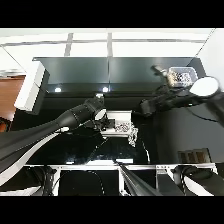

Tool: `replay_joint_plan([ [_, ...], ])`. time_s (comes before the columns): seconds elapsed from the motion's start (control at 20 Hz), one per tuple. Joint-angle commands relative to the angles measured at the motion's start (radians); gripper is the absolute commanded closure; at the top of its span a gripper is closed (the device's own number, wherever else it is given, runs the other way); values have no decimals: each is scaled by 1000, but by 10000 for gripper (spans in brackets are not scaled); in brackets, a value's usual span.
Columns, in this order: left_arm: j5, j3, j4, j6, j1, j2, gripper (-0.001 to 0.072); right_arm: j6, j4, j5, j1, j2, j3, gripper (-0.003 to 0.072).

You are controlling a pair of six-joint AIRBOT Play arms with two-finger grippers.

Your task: Fold the box and place the chain.

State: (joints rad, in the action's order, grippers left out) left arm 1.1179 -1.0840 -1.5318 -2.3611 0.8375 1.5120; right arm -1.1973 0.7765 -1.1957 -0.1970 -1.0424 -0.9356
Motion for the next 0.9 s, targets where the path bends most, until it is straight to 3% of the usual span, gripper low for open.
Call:
replay_joint_plan([
  [0.0, 2, 0, 0, 0, 1, 0, 677, 32, 92, -60, 150, 129, -6, 314],
  [0.1, 2, 0, 0, 0, 1, 0, 677, 36, 195, -5, 195, 188, 58, 314],
  [0.25, 2, 0, 0, 0, 1, 0, 677, 85, 180, 101, 178, 198, 222, 311],
  [0.35, 2, 0, 0, 0, 1, 0, 677, 148, 181, 242, 154, 198, 328, -24],
  [0.6, 4, 0, 0, 0, 1, 0, 677, 459, 182, 473, 151, 190, 430, -24],
  [0.75, 10, 0, -1, 0, 0, 1, 677, 702, 157, 499, 151, 176, 430, -16],
  [0.85, 9, 0, -1, 0, 1, 1, 677, 817, 65, 467, 150, 131, 430, -15],
])
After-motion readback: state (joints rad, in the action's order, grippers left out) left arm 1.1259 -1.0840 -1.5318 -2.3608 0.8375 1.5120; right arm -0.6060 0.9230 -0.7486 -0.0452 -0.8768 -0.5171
